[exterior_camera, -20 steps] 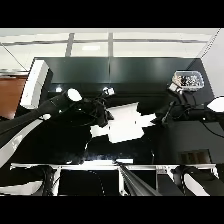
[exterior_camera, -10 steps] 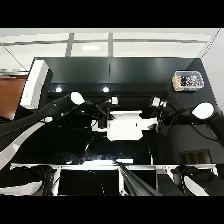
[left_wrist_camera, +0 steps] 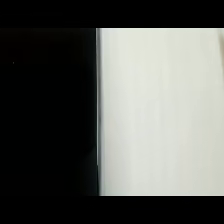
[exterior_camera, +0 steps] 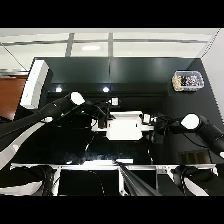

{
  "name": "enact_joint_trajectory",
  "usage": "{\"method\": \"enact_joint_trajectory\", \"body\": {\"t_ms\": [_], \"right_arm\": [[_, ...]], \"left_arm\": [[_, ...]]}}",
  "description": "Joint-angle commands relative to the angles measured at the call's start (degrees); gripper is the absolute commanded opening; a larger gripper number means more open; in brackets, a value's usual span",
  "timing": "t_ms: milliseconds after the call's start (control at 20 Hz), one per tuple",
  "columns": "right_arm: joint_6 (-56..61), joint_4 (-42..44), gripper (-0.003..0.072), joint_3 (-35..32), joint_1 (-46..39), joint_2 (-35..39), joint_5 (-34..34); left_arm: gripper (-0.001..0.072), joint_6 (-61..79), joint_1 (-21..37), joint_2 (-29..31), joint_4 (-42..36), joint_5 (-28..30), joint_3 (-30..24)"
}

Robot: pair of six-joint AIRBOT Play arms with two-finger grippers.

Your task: Fold the box and place the chain.

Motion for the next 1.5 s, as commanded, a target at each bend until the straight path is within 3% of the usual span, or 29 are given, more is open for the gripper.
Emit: {"method": "enact_joint_trajectory", "body": {"t_ms": [0, 250, 650, 1450], "right_arm": [[-0.9, 3.2, 0.0630, -1.8, 2.4, -0.6, -1.1], [-0.9, 6.4, 0.0631, -3.0, 6.9, -1.6, -5.2], [0.0, 7.6, 0.0631, -1.0, 7.0, -0.1, -11.6], [-0.9, 7.0, 0.0631, 3.0, 3.0, -0.1, -12.7]], "left_arm": [[0.0025, 0.0, 0.0, 0.0, 0.0, 0.0, 0.0], [0.0027, 0.0, 0.0, 0.0, 0.0, 0.0, 0.0], [0.0027, 0.0, 0.0, 0.0, 0.0, -0.7, 0.0], [0.0027, 0.0, 0.0, 0.0, 0.0, -0.9, 0.0]]}}
